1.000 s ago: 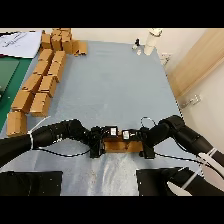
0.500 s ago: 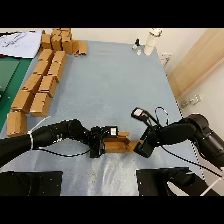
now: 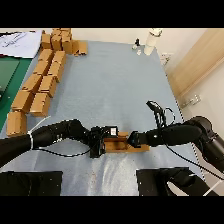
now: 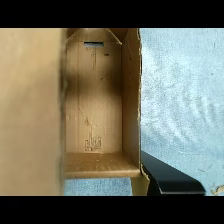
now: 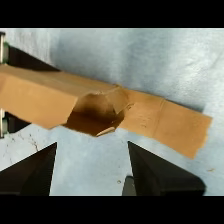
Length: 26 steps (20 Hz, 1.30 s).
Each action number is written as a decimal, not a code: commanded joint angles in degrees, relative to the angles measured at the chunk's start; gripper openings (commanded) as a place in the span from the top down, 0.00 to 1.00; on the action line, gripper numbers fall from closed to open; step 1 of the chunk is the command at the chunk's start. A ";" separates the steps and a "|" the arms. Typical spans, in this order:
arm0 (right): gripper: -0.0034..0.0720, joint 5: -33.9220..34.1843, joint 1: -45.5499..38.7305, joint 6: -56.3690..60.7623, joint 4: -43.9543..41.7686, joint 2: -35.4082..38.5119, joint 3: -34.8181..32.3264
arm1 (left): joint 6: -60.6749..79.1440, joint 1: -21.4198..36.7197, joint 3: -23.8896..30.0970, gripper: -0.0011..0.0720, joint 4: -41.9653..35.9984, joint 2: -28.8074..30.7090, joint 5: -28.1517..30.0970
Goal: Fold the box.
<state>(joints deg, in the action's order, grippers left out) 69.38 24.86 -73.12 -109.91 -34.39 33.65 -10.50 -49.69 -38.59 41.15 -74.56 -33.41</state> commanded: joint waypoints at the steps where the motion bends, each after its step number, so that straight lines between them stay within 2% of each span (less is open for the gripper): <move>1: 0.04 -2.34 0.04 4.09 2.80 -0.87 -0.04 | 0.02 0.04 0.02 0.29 0.00 0.02 0.02; 6: 0.09 -2.93 0.04 9.99 -1.70 -5.09 -0.04 | 0.02 0.04 0.02 0.29 0.00 0.02 0.02; 7: 0.28 -2.95 0.07 10.10 -4.48 -6.71 -0.04 | 0.02 0.04 0.02 0.29 0.00 0.02 0.02; 8: 0.95 -3.08 0.31 9.51 -6.58 -8.31 -0.04 | 0.02 0.04 0.02 0.29 0.00 0.02 0.02; 13: 0.96 -11.19 1.88 2.95 -9.77 -11.26 0.15 | 0.02 0.02 0.02 0.29 -0.04 0.02 0.00; 16: 0.96 -18.56 1.88 -1.60 -14.16 -11.39 0.37 | 0.02 0.04 0.02 0.29 -0.02 0.02 -0.02; 18: 0.96 -22.08 1.88 -1.99 -12.74 -12.17 0.37 | 0.00 0.04 0.02 0.29 -0.04 0.02 -0.22; 26: 0.96 -23.21 1.88 -1.97 -6.36 -18.10 -0.48 | 0.15 0.15 0.02 0.29 -2.32 0.04 1.36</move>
<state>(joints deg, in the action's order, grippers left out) 47.33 26.72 -74.87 -118.26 -50.65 33.61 -10.48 -49.67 -38.57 40.49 -74.56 -33.28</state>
